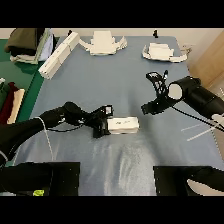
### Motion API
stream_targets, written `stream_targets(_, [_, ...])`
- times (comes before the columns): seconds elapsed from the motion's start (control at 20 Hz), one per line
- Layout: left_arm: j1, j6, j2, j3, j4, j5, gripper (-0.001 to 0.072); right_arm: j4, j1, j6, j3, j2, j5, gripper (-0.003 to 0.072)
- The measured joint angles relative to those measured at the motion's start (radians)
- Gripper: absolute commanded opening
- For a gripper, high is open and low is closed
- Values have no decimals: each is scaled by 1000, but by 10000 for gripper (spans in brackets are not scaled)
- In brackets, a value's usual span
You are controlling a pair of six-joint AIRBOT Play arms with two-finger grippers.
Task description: Fold the box.
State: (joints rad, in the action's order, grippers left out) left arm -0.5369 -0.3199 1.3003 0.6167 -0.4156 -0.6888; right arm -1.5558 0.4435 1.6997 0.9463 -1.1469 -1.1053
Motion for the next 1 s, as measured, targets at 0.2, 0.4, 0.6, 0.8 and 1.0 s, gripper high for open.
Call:
stream_targets(0.2, [10,82,-25,10,4,0,482,-110,-3,177,12,-27,-25,7])
stream_targets(0.4, [104,253,-101,15,-53,39,482,-193,-14,288,15,-35,-32,7])
stream_targets(0.6, [369,519,-188,18,-190,116,483,-222,-32,325,16,-37,-26,7])
stream_targets(0.8, [686,644,-201,33,-241,161,482,-230,-37,336,16,-37,3,7])
stream_targets(1.0, [872,684,-121,83,-233,179,482,-226,-39,341,16,-37,24,7])
